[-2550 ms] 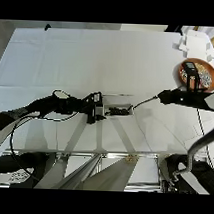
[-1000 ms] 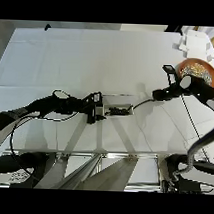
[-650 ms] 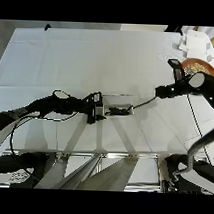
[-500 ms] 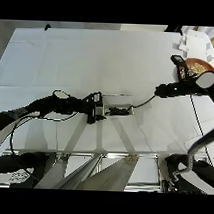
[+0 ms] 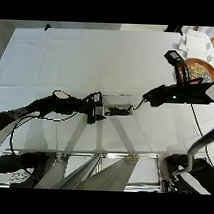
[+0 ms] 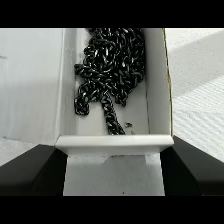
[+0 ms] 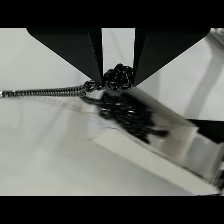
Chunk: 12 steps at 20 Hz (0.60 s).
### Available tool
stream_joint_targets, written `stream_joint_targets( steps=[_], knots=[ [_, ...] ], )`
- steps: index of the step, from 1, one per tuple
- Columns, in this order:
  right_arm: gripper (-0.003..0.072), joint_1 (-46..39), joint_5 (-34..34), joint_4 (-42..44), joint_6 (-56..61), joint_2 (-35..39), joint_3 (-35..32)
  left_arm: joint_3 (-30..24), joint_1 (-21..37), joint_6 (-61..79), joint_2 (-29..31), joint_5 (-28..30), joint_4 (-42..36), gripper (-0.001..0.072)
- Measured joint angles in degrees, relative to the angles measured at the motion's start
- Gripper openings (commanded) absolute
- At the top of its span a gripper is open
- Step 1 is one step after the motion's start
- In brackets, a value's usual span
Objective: Fold the box and place the chain.
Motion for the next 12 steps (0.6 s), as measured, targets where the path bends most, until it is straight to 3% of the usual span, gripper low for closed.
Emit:
stream_joint_targets(
  steps=[6,12],
  knots=[
    [0.0019,7.17,-4.17,5.7,-0.15,0.9,-0.02,0.0,0.0,0.0,-0.02,0.0,0.0,0.0137],
    [0.0019,13.09,-13.38,10.73,-0.17,1.03,-0.02,0.0,0.0,0.0,0.0,0.0,0.0,0.0137]
  ],
)
